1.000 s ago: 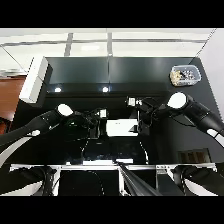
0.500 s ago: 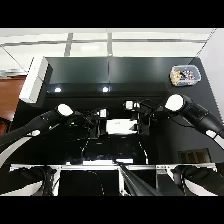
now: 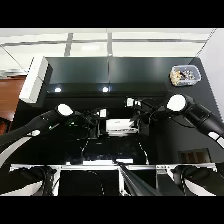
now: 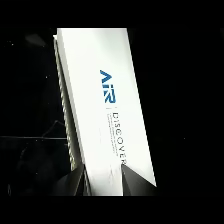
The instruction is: Fold the box and place the chain.
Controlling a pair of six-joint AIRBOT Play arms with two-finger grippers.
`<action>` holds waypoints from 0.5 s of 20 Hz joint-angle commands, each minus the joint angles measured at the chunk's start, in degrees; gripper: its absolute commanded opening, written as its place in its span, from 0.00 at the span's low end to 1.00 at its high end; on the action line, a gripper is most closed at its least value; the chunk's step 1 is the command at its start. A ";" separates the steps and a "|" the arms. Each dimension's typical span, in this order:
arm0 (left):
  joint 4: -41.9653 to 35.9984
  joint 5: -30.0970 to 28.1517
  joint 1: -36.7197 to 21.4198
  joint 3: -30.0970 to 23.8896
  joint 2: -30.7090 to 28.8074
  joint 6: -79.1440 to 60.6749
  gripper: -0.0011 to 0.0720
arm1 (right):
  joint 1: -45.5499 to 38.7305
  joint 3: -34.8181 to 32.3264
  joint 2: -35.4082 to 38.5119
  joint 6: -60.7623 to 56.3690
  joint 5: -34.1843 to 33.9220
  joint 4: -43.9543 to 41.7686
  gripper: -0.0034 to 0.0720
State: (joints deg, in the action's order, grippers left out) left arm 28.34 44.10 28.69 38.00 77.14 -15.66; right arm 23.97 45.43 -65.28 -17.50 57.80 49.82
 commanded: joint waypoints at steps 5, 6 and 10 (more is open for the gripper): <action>0.07 0.09 0.02 0.02 0.04 0.04 0.57 | 0.02 0.02 0.35 -1.84 1.95 -0.11 0.37; 0.07 0.09 0.02 0.02 0.04 0.04 0.57 | 0.02 0.02 0.35 -1.84 1.95 0.07 0.37; 0.07 0.09 0.02 0.02 0.04 0.04 0.57 | 0.02 0.02 0.33 -2.69 1.90 0.17 0.37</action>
State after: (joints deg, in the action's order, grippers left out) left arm 28.45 44.14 28.69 38.02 77.14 -15.68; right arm 23.97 45.45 -64.95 -19.55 59.48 49.87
